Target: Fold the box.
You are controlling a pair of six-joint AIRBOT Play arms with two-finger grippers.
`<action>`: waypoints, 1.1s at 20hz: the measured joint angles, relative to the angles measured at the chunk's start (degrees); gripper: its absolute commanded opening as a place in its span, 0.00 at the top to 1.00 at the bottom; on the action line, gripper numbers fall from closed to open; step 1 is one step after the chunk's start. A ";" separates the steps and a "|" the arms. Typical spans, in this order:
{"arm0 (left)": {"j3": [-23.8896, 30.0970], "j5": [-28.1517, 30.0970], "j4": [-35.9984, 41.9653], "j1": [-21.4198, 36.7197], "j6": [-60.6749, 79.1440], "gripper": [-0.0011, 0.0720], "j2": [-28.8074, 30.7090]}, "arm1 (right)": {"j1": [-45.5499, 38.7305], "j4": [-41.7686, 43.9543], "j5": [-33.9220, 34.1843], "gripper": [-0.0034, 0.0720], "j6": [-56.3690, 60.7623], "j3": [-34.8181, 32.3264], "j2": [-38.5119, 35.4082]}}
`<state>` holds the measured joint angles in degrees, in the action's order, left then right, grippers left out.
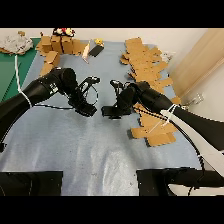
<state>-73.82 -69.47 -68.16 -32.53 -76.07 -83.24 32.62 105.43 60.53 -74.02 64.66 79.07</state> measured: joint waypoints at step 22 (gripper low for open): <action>0.00 0.00 0.00 0.00 0.00 0.97 0.00 | 0.00 0.44 -0.44 0.95 2.34 -0.02 0.72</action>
<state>-73.82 -69.47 -68.16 -32.53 -76.07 -83.24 32.62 105.86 60.10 -71.68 64.64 79.79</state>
